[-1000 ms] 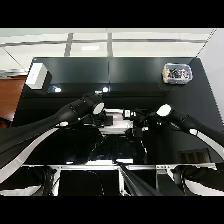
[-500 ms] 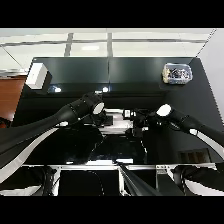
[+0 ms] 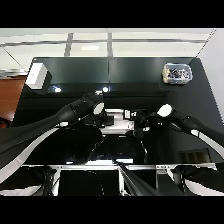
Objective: Fold the box and place the chain.
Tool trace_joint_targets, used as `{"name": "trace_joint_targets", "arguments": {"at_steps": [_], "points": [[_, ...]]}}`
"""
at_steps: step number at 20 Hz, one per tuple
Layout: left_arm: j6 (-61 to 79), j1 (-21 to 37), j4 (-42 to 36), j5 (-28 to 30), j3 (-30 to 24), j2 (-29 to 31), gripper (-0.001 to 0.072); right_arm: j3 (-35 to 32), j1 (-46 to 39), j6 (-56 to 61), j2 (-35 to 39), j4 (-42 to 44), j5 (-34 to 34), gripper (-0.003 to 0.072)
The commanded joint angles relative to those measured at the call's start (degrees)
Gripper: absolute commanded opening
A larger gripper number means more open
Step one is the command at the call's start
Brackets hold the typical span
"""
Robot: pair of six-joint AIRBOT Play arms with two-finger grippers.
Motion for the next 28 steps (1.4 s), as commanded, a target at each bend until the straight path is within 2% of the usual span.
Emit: {"name": "trace_joint_targets", "arguments": {"at_steps": [1, 6, 7, 8, 9, 10, 11, 14, 20, 21, 22, 23, 24, 25, 26, 27, 28], "points": [[0.0, 0.0, 0.3, -0.6, 0.1, 0.0, 0.0023, 0.0, -0.1, 3.2, 4.3, -8.2, 1.3, 0.0702], [0.0, 0.0, 0.3, -0.4, 0.1, 0.0, 0.0023, 0.0, -0.5, 4.4, 6.8, -10.1, 2.5, 0.0698], [0.0, 0.0, 0.3, -0.4, 0.1, 0.0, 0.0023, 0.0, -0.5, 3.3, 6.8, -10.0, 2.5, 0.0540], [0.0, 0.0, 0.3, -0.4, 0.1, 0.0, 0.0024, 0.0, -0.5, 2.3, 6.8, -10.0, 2.6, 0.0427], [0.0, 0.0, 0.3, -0.4, 0.1, 0.0, 0.0024, 0.0, -0.4, 1.7, 6.8, -9.9, 2.6, 0.0409], [0.0, 0.0, 0.3, -0.4, 0.1, 0.0, 0.0024, 0.0, -0.3, 1.3, 6.8, -9.6, 2.6, 0.0280], [0.0, 0.0, 0.3, -0.4, 0.1, 0.0, 0.0024, 0.0, -0.3, 1.3, 6.8, -8.6, 2.5, 0.0257], [0.0, 0.0, 0.3, -0.4, 0.1, 0.0, 0.0024, 0.0, -0.3, 1.2, 6.4, -4.6, 2.0, 0.0257], [0.0, 0.0, 0.3, -0.4, 0.1, 0.0, 0.0024, 0.0, -0.3, -0.3, 2.4, 9.1, 1.4, 0.0259], [0.0, 0.0, 0.3, -0.4, 0.1, 0.0, 0.0024, 0.0, -0.3, -0.1, 2.1, 9.0, 1.5, 0.0287], [0.0, 0.0, 0.3, -0.4, 0.1, 0.0, 0.0024, 0.0, -0.4, 0.9, 1.9, 8.8, 1.4, 0.0409], [0.0, 0.0, 0.3, -0.4, 0.1, 0.0, 0.0024, 0.0, -0.4, 1.8, 1.8, 8.5, 1.1, 0.0471], [0.0, 0.0, 0.3, -0.4, 0.1, 0.0, 0.0024, 0.0, -0.4, 2.1, 1.8, 8.3, 1.5, 0.0284], [0.0, 0.0, 0.3, -0.5, 0.1, 0.0, 0.0024, 0.0, -0.4, 2.6, 1.8, 8.4, 1.6, 0.0209], [0.0, 0.0, 0.3, -0.5, 0.1, 0.0, 0.0024, 0.0, -0.4, 3.3, 1.8, 8.7, 1.4, 0.0467], [0.0, 0.0, 0.3, -0.5, 0.1, 0.0, 0.0024, 0.0, -0.4, 4.1, 1.8, 8.5, 1.5, 0.0379], [0.0, 0.0, 0.3, -0.5, 0.1, 0.0, 0.0024, 0.0, -0.4, 6.6, 1.9, 7.6, 1.8, 0.0077]]}}
